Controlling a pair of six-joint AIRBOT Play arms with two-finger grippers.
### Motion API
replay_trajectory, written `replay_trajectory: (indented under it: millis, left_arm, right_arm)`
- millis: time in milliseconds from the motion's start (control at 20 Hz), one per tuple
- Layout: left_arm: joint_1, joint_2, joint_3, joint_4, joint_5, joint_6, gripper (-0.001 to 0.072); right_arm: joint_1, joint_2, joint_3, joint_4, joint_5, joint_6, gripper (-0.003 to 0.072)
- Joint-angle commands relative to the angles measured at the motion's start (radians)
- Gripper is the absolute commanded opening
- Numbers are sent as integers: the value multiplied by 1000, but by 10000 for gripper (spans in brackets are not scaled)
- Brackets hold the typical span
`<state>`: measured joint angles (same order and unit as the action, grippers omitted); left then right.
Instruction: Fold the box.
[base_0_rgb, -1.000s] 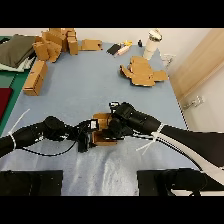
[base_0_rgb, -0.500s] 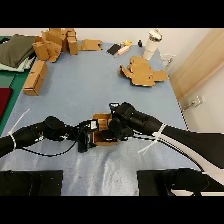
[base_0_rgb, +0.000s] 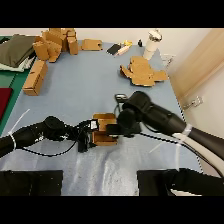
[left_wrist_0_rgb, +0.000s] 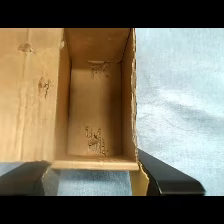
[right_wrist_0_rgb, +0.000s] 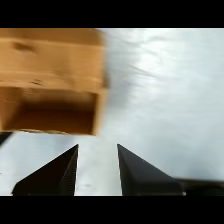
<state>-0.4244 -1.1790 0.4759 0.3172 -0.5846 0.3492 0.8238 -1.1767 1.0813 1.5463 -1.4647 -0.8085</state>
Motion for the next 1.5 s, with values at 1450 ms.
replay_trajectory:
  millis: [1450]
  left_arm:
    - [0,0,1,0,0,1,332]
  right_arm:
    - [-177,102,-385,678,702,-1758,3]
